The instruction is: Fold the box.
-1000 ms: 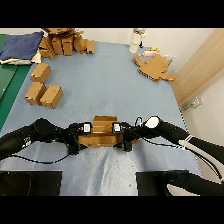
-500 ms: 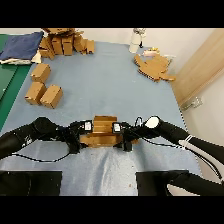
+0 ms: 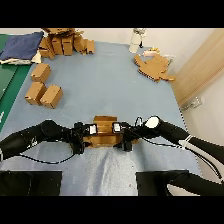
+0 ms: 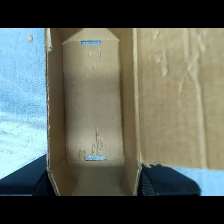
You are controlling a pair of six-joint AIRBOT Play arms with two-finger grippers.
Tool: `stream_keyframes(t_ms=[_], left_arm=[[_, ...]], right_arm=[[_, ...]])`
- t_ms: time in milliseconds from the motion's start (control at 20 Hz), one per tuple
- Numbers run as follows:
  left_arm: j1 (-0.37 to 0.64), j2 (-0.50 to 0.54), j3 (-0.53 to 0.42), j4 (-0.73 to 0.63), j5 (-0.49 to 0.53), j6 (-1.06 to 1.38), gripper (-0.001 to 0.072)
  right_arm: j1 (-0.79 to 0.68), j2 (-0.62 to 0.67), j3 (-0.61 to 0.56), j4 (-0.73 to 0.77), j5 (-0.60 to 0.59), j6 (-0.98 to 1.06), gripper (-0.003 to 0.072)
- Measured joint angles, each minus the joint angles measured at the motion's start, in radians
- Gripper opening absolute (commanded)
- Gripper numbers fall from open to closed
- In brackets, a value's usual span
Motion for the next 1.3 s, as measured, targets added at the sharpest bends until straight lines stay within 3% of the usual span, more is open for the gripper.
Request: stream_keyframes(t_ms=[700,750,800,1300], left_arm=[[-0.005,-0.003,0.016,-0.047,-0.017,0.0,0.0092],[-0.005,-0.003,0.016,-0.054,-0.018,0.0,0.0084],[-0.005,-0.003,0.016,-0.058,-0.019,0.0,0.0012],[-0.063,-0.053,0.031,-0.109,0.029,0.021,0.0012]], right_arm=[[0.0,0.0,0.0,0.0,0.005,-0.001,0.058],[0.0,0.0,0.0,0.0,0.005,-0.001,0.0581],[0.0,0.0,0.0,0.0,0.005,-0.001,0.0581],[0.0,0.0,0.001,0.0,0.006,0.0,0.0581]])
